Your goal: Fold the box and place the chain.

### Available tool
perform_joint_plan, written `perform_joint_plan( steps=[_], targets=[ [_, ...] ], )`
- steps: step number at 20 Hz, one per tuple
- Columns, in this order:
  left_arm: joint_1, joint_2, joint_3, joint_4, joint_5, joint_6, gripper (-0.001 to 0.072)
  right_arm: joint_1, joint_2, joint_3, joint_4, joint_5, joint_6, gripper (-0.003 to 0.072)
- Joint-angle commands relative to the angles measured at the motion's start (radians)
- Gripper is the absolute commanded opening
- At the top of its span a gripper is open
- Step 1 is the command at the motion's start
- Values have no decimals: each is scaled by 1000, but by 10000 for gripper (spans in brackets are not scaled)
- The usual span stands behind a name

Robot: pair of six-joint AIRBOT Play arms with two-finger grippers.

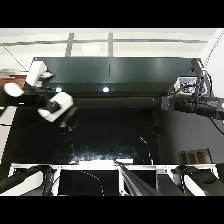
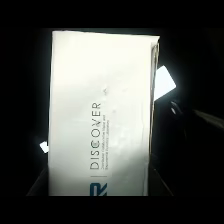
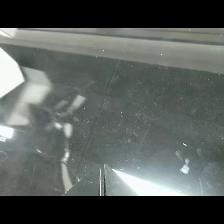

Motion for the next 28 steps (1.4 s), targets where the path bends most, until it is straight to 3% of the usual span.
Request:
perform_joint_plan(
  steps=[1, 5, 11, 16, 17, 19, 24, 28],
  targets=[
    [301, -18, 9, 36, 72, -58, 384, -5, 0, 0, -4, 5, 0, 43],
    [385, -78, 90, 25, 217, -58, 419, -5, -2, 0, -7, 5, 0, 43],
    [361, -257, 270, -92, 178, -24, 417, -5, -3, 0, -45, -4, 2, 43],
    [330, -301, 278, -136, 182, -21, 422, -5, -3, 0, -52, -14, 2, 43],
    [324, -305, 278, -138, 181, -22, 445, -5, -3, 0, -53, -14, 2, 44],
    [310, -314, 278, -126, 215, -22, 716, -5, -3, 0, -53, -14, 2, 43],
    [292, -242, 365, -79, 177, -40, 719, -5, -2, 5, -53, 17, 2, 43],
    [277, -97, 506, -110, 129, -246, 708, -6, -2, 127, -56, 22, 2, 44]
  ],
)
